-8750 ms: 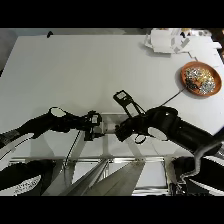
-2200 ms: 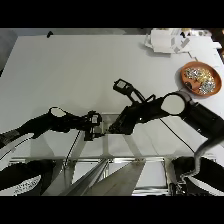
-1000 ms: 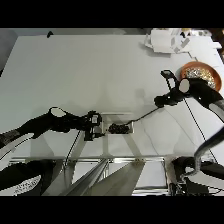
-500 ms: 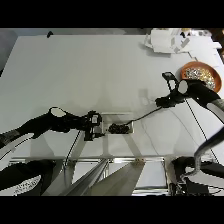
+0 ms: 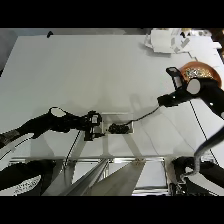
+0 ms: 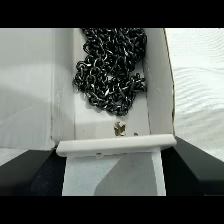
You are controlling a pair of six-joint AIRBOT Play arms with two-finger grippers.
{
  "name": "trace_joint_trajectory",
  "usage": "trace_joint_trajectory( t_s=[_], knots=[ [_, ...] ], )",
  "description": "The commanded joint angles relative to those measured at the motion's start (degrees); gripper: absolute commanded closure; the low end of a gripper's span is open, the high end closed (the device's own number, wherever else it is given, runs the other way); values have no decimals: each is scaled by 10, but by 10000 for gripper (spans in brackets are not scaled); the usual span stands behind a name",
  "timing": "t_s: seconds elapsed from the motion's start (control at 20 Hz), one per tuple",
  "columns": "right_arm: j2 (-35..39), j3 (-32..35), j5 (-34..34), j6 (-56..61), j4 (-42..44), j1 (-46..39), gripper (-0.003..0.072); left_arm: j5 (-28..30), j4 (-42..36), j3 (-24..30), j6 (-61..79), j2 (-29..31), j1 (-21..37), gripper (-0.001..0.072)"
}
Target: Fold the box and place the chain.
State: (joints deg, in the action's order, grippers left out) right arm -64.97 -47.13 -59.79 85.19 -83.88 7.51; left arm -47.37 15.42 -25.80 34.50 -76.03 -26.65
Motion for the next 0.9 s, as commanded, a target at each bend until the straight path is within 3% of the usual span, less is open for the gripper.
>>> trace_joint_trajectory(
  t_s=[0.0, 0.35, 0.6, 0.85],
  knots=[
    [92, 5, -42, -2, 25, 21, 665, 0, 0, 0, 0, 0, 0, 573],
    [255, 40, -64, -31, 96, 141, 665, 0, 0, 0, 0, 0, 0, 573],
    [336, 49, 50, -30, 196, 233, 665, 0, 0, 0, 0, 0, 0, 573],
    [348, 51, 125, -30, 225, 314, 665, 0, 0, 0, 0, 0, 0, 573]
  ],
)
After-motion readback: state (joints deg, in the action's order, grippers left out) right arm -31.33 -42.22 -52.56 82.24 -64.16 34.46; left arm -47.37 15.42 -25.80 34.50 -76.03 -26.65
